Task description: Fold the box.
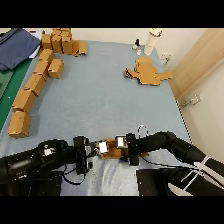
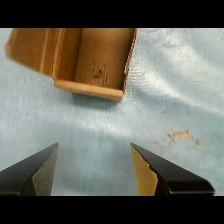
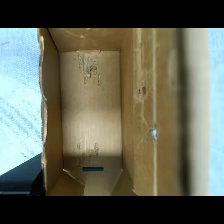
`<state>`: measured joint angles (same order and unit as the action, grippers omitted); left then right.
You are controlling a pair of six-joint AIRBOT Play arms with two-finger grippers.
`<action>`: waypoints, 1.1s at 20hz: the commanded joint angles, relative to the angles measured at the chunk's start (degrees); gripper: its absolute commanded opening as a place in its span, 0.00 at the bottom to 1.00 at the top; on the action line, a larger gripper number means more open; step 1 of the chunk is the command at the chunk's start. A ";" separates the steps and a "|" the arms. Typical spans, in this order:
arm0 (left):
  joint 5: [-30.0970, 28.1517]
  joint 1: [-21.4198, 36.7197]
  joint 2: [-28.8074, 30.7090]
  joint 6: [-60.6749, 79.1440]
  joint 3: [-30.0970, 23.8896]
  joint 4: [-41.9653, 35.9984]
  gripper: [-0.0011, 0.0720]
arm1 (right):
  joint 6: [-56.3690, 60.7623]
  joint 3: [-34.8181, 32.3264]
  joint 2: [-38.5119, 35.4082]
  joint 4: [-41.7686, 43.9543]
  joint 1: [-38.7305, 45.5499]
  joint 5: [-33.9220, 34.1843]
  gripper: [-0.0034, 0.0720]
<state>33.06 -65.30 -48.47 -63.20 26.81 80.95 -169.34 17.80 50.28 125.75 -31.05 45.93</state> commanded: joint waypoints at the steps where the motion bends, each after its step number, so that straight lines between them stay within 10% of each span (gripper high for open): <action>1: -9.25 0.70 -4.28 6.34 -0.92 -1.42 0.96 | 0.00 0.02 0.02 0.00 0.00 0.00 0.81; 22: -20.35 2.05 -7.08 11.63 -4.07 -15.23 0.96 | 0.00 0.02 0.02 0.00 0.00 -0.02 0.81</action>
